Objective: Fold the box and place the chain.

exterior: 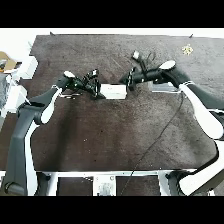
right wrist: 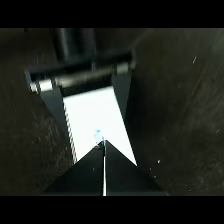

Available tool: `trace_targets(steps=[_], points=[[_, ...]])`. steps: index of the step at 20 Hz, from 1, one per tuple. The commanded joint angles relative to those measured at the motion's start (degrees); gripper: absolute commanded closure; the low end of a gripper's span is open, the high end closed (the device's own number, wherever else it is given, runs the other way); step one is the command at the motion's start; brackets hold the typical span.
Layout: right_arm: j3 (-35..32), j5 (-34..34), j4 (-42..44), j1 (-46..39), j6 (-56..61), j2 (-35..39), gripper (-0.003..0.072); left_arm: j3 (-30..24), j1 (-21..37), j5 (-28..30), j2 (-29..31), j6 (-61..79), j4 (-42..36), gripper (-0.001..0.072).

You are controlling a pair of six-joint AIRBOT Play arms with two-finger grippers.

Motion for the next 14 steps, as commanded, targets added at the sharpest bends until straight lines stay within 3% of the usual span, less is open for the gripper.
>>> trace_targets(steps=[1, 4, 6, 9, 14], points=[[-0.7, -4.0, 1.6, -0.6, 6.7, 9.5, 0.0685, 0.0, 0.0, 0.0, 0.0, 0.1, 0.1, 0.0306], [-8.2, -18.0, -0.2, -0.6, 13.0, 20.3, 0.0685, 0.0, 0.0, 0.0, 0.0, 0.1, 0.1, 0.0306], [-16.6, -30.0, -2.1, -0.6, 16.1, 28.7, 0.0685, 0.0, 0.0, 0.0, 0.0, 0.1, 0.1, 0.0306], [-33.3, -45.9, -2.2, -0.6, 16.3, 42.4, 0.0685, 0.0, 0.0, 0.0, 0.0, 0.1, 0.1, 0.0306], [-62.8, -62.9, -2.0, -0.6, 20.3, 66.5, 0.0685, 0.0, 0.0, 0.0, 0.0, 0.1, 0.1, 0.0305]])
